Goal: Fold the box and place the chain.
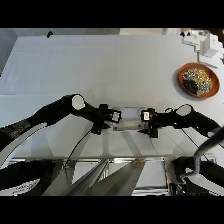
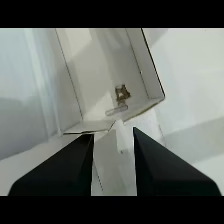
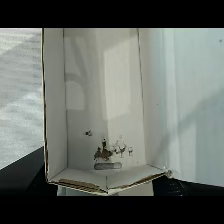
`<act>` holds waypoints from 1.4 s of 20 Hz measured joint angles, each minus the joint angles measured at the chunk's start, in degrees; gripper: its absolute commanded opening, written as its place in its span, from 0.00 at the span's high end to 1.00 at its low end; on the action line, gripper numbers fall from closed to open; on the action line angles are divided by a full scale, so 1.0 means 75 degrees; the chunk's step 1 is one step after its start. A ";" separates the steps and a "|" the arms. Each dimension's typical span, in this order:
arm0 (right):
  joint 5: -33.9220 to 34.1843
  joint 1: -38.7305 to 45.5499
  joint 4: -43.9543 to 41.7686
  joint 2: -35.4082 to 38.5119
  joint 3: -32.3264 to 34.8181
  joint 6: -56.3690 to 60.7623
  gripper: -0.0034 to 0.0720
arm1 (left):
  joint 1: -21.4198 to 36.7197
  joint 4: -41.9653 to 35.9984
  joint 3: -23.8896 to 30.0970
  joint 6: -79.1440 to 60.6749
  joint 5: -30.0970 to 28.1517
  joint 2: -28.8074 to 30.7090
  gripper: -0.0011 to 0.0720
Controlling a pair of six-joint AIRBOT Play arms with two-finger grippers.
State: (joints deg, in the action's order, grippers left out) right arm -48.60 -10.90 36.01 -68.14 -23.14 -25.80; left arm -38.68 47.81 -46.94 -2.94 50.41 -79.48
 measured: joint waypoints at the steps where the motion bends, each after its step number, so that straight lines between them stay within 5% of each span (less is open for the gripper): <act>1: 0.0000 0.0000 0.0000 0.0000 0.0000 0.0000 0.50 | -0.0035 -0.0055 0.0000 -0.0003 -0.0070 -0.0009 0.64; 3: -0.0003 0.0003 0.0000 0.0000 0.0000 0.0000 0.50 | -0.0117 -0.0219 0.0000 -0.0003 -0.0224 -0.0035 0.65; 7: -0.0003 0.0003 0.0000 0.0000 0.0000 0.0000 0.50 | -0.0294 -0.0527 0.0000 0.0009 -0.0455 -0.0143 0.98; 12: 0.0000 0.0003 0.0000 0.0000 0.0000 0.0000 0.50 | -0.0428 -0.0758 0.0000 0.0192 -0.0836 -0.0213 0.95; 15: 0.0000 0.0003 0.0000 0.0000 0.0000 0.0000 0.50 | -0.0463 -0.0883 0.0000 0.0379 -0.0962 -0.0271 0.75; 28: -0.0003 0.0000 0.0000 0.0000 0.0000 -0.0020 0.50 | -0.0032 0.0306 0.0000 0.2270 -0.0982 0.0055 0.75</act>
